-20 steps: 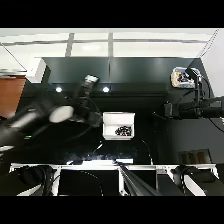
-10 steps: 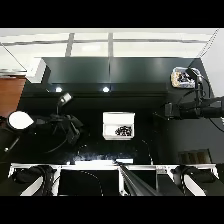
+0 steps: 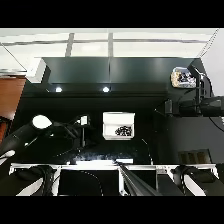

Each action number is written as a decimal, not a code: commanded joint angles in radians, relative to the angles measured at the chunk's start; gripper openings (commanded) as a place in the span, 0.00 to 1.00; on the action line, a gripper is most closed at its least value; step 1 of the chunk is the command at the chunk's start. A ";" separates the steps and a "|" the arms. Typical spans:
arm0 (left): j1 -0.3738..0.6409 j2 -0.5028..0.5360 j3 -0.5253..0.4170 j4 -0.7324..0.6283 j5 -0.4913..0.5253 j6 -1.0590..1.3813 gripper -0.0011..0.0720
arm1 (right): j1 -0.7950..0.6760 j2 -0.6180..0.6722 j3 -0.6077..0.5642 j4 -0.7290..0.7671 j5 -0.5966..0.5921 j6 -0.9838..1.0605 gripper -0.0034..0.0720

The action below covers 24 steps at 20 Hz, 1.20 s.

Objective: Fold the box and place the chain.

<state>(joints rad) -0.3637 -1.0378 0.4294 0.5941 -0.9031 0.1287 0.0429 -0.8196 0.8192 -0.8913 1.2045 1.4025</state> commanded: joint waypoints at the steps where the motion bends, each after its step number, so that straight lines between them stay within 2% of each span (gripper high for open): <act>1: -0.046 -0.115 0.060 -0.032 0.019 0.076 0.99 | 0.001 0.000 0.000 0.000 -0.034 0.003 0.65; 8: -0.048 -0.232 0.137 -0.084 0.031 0.086 0.99 | 0.001 0.000 0.000 0.000 -0.035 0.003 0.65; 12: -0.071 -0.251 0.138 -0.130 0.039 0.101 0.98 | 0.001 0.000 0.000 0.000 -0.055 0.003 0.65; 24: -0.071 -0.261 0.153 -0.127 0.066 0.104 0.98 | 0.001 0.000 0.000 0.000 -0.060 0.003 0.65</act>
<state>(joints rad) -0.4339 -1.2957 0.5781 0.4637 -0.8497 0.2329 0.0429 -0.8196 0.8188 -0.8913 1.1446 1.4055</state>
